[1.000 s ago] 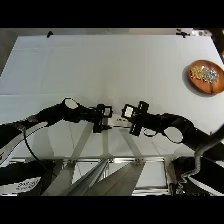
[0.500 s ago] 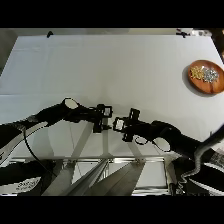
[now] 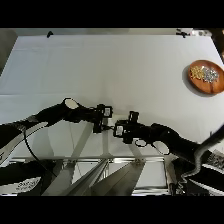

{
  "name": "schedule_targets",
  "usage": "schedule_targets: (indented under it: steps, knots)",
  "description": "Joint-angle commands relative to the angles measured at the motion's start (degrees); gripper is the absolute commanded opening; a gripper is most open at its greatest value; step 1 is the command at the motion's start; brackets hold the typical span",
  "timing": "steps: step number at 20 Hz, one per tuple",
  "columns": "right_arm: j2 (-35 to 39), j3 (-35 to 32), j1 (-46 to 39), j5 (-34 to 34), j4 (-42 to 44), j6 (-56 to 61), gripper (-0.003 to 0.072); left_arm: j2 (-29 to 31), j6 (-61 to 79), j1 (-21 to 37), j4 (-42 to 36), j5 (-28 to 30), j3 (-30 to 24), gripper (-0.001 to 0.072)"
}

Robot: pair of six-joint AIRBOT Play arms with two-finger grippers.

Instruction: Fold the box and place the chain.

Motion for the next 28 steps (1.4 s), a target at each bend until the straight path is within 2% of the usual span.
schedule_targets:
  steps: [1, 7, 9, 11, 16, 20, 23, 26, 27, 28]
  knots:
    - [-0.15, -1.36, 0.04, -1.42, -0.15, -1.79, 0.0013, 0.04, -0.02, 0.02, -0.04, 0.04, 0.02, 0.0377]
    - [1.86, -1.33, 0.04, -15.23, 0.11, -1.51, 0.0013, 0.04, -0.02, 0.02, -0.04, 0.04, 0.02, 0.0377]
    - [4.48, -1.33, -0.5, -15.69, 0.24, -1.55, 0.0013, 0.04, -0.02, 0.02, -0.04, 0.04, 0.02, 0.0377]
    - [8.22, -1.33, -0.83, -11.56, 1.18, -1.53, 0.0013, 0.04, -0.02, 0.02, -0.04, 0.04, 0.02, 0.0377]
    - [21.66, -1.31, -0.85, 9.97, 3.06, 5.62, 0.0012, 0.04, -0.02, 0.02, -0.04, 0.04, 0.02, 0.0377]
    - [30.51, 2.4, -3.13, 25.62, 0.37, 29.55, 0.0012, 0.04, -0.02, 0.02, -0.04, 0.04, 0.02, 0.0377]
    - [29.29, 12.41, -11.67, 47.6, -1.49, 39.71, 0.0011, 0.04, -0.02, 0.02, -0.04, 0.04, 0.02, 0.0377]
    - [24.28, 23.58, -23.39, 73.5, -1.46, 40.7, 0.0012, 0.04, -0.02, 0.02, -0.04, 0.04, 0.02, 0.0377]
    - [22.23, 26.34, -27.02, 80.28, -1.46, 40.68, 0.0012, 0.04, -0.02, 0.02, -0.04, 0.04, 0.02, 0.0377]
    - [20.59, 27.85, -29.94, 84.32, -1.46, 40.63, 0.0012, 0.04, -0.02, 0.02, -0.04, 0.04, 0.02, 0.0377]
